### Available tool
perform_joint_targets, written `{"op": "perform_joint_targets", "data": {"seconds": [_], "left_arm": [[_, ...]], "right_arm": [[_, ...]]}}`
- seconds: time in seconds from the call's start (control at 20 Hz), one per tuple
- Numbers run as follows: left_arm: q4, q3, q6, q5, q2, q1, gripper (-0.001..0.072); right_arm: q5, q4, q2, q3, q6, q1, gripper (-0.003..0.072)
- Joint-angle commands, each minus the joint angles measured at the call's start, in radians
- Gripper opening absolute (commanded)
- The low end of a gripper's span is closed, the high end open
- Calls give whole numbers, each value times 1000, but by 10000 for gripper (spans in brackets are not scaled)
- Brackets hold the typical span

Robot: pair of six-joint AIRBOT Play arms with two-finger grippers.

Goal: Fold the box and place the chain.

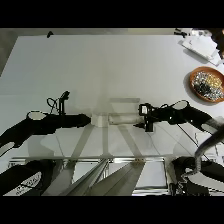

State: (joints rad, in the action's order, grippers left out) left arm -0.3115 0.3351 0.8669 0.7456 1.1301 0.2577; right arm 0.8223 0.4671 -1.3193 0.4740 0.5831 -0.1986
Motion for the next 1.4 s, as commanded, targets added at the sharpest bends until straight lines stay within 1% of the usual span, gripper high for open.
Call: {"op": "perform_joint_targets", "data": {"seconds": [0.0,0.1,0.2,0.35,0.5,0.7,0.85,1.0,1.1,1.25,1.35], "left_arm": [[-92,27,111,-84,3,66,-2],[-164,28,175,-80,3,66,-2],[-200,29,210,-73,3,68,-2],[-198,29,212,-68,5,69,-2],[-195,36,215,-61,27,99,-2],[-195,98,215,-60,90,151,-1],[-192,127,214,-55,96,168,-1],[-190,129,214,-52,97,169,0],[-135,129,166,-47,96,174,3],[43,129,-59,10,95,174,14],[116,129,-158,30,95,174,13]], "right_arm": [[0,0,0,0,0,-1,465],[0,0,0,0,0,-1,465],[0,0,0,0,0,-1,465],[0,0,0,0,0,-1,465],[0,0,0,0,0,-1,465],[0,0,0,0,0,-1,465],[0,0,0,0,0,-1,465],[0,0,0,0,0,-1,465],[0,0,0,0,0,-1,465],[0,0,0,0,0,-1,465],[0,0,0,0,0,-1,465]]}}
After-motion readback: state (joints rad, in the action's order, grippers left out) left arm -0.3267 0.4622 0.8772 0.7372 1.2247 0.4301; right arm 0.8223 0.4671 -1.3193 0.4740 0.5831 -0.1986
